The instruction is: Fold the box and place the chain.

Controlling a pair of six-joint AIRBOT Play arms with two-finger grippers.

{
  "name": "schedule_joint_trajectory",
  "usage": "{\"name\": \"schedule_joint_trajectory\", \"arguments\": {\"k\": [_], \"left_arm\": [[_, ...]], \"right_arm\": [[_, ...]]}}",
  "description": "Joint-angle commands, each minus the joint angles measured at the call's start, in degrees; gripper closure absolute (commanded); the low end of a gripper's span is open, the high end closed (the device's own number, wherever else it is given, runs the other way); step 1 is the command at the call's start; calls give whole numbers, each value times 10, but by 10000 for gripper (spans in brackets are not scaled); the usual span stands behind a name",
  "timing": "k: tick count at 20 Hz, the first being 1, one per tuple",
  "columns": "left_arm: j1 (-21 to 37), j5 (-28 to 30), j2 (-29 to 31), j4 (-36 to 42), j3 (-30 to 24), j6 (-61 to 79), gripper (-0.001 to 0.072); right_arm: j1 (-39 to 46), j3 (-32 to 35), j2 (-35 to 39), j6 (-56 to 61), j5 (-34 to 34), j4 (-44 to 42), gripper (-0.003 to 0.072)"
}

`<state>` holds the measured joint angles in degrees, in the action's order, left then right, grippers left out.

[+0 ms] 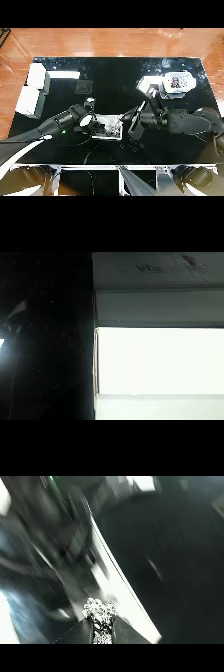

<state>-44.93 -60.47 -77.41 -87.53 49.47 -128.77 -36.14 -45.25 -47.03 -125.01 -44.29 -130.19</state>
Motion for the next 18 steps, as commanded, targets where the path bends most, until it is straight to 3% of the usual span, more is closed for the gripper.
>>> {"name": "schedule_joint_trajectory", "arguments": {"k": [1, 6, 9, 10, 11, 18], "left_arm": [[0, 3, 0, 0, 0, 0, 685], [0, 7, 0, 0, 0, 0, 686], [0, 7, 0, 0, 0, 0, 686], [0, 7, 0, 0, 0, 0, 685], [0, 7, 0, 0, 0, 0, 686], [0, 14, 0, 0, 9, 0, 686]], "right_arm": [[-3, -20, -23, 42, 3, -65, 665], [-51, -20, -113, 47, 5, -65, 664], [-43, -20, -123, 92, 9, -46, 645], [-37, -20, -123, 102, 1, -46, 363], [-27, -20, -121, 106, -16, -45, 27], [172, -20, 3, 125, -242, 0, 16]]}}
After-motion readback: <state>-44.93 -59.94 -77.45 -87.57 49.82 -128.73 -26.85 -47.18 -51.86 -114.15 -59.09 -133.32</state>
